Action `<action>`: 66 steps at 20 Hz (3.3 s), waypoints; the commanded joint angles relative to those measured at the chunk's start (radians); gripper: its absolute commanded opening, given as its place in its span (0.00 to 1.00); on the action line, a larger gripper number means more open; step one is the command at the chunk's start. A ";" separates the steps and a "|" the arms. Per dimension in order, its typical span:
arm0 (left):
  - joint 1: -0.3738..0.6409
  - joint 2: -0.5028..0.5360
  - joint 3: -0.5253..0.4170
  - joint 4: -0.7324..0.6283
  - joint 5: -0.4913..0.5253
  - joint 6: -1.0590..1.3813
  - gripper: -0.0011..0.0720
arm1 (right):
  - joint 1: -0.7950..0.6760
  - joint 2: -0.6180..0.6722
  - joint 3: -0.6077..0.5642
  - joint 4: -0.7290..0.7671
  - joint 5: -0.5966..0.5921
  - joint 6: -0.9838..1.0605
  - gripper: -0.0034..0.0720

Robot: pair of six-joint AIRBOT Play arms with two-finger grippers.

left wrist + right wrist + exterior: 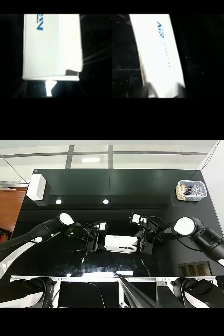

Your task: Fold the box and place the chain.

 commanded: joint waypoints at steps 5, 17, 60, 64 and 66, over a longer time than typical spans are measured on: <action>0.000 0.000 0.000 0.000 0.000 -0.001 0.56 | 0.001 -0.001 -0.012 0.001 0.002 0.001 0.37; 0.000 0.000 0.000 0.000 0.000 -0.001 0.56 | 0.001 -0.001 -0.012 0.000 0.009 0.001 0.43; 0.000 0.000 0.000 0.000 0.000 -0.001 0.56 | -0.023 0.076 0.053 -0.003 0.162 0.372 0.54; 0.000 0.000 0.000 0.000 0.000 -0.001 0.56 | -0.037 0.076 -0.003 0.095 0.173 0.617 0.06; 0.000 0.000 0.000 0.000 0.000 -0.001 0.56 | -0.037 0.072 -0.073 0.306 0.098 0.617 0.06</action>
